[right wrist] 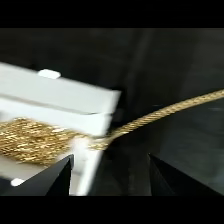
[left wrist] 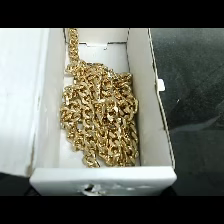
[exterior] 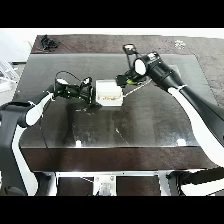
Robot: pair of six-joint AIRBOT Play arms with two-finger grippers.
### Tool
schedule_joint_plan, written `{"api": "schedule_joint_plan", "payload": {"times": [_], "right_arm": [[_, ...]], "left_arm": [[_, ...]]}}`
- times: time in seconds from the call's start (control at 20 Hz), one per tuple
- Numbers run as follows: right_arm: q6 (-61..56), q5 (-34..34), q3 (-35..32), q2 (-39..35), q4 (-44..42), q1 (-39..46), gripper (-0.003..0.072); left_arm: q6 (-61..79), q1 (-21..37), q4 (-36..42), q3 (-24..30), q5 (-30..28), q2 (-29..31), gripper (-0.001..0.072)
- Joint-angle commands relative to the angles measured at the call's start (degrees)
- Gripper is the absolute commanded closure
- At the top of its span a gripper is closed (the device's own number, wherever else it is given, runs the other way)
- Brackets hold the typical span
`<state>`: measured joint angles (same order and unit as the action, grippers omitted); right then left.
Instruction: Fold the box and place the chain.
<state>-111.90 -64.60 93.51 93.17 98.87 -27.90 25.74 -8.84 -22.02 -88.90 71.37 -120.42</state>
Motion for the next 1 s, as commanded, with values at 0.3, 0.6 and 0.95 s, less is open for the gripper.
{"api": "schedule_joint_plan", "payload": {"times": [0.3,0.6,0.95], "right_arm": [[-9.11,23.56,-14.05,-0.92,4.90,16.52,0.0119],[-9.14,34.47,-14.67,5.64,-7.32,22.77,0.0119],[-9.16,44.92,-14.62,10.29,-11.87,23.39,0.0189]], "left_arm": [[0.04,0.04,0.02,-0.04,-0.02,0.02,0.0671],[0.02,0.04,0.02,-0.04,-0.02,0.02,0.0671],[0.02,0.04,0.02,-0.04,0.00,0.02,0.0671]]}}
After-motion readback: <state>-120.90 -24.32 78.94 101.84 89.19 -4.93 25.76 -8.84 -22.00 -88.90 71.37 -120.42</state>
